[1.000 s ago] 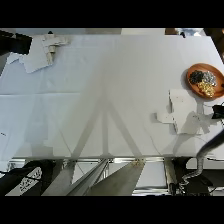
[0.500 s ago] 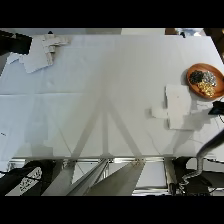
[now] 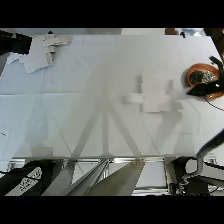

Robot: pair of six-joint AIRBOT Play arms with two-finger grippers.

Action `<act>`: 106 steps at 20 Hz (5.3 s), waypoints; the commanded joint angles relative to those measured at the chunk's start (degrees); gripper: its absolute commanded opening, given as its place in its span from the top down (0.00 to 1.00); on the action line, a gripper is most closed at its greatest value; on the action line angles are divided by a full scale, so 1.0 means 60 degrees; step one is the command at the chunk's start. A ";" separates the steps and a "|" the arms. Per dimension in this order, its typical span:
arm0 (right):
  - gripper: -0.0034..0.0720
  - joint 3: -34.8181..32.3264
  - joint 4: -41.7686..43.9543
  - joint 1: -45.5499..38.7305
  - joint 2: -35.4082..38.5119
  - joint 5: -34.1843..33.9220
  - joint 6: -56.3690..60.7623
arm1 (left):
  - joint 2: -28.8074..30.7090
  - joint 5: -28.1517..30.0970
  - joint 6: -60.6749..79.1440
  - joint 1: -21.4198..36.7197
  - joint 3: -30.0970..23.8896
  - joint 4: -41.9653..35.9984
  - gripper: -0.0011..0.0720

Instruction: Fold the box and place the chain.

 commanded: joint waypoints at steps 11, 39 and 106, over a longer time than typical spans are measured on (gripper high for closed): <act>0.95 -0.0007 0.2936 0.5085 0.0321 -0.3282 -0.1111 | 0.0007 0.0000 0.0004 0.0004 0.0011 0.0000 0.04; 0.94 -0.5574 0.5890 0.2878 0.1096 -0.7271 -0.6535 | 0.0007 0.0000 0.0004 0.0004 0.0011 0.0000 0.04; 0.94 -0.5574 0.5887 0.2878 0.1100 -0.7282 -0.6535 | -0.8528 -0.5552 0.4583 -0.3559 0.5034 -0.7206 0.13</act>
